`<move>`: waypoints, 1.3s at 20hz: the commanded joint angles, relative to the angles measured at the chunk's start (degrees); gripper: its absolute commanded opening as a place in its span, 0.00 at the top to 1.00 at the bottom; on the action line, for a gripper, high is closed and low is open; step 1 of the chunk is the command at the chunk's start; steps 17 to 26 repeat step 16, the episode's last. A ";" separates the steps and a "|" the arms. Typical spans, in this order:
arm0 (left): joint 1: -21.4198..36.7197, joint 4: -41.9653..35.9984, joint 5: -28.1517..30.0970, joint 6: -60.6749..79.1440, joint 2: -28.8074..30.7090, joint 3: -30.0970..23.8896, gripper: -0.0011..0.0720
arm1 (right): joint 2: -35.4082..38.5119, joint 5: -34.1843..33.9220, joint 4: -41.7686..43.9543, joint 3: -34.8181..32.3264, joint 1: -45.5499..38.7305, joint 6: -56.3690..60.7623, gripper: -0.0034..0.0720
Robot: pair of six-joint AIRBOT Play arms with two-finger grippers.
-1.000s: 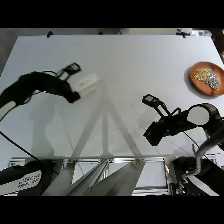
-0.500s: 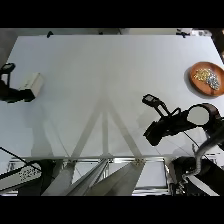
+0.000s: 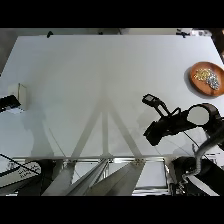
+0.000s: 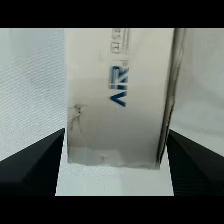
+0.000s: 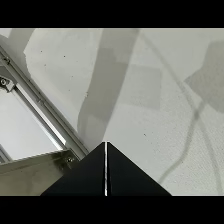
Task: Fold the box and place the chain.
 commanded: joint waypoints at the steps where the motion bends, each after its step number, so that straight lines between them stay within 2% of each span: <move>1: 0.37 0.04 1.18 -0.20 -0.04 0.04 0.03 | 0.04 0.00 0.02 -0.02 -0.04 0.00 0.93; 5: 0.37 -1.42 -1.90 -0.24 -0.02 0.04 0.03 | 0.04 -0.50 0.02 -0.02 -0.04 -0.02 0.93; 26: 0.37 -1.38 -1.92 -0.24 -0.04 0.04 0.03 | 0.04 0.09 0.09 -0.02 -0.04 0.02 0.93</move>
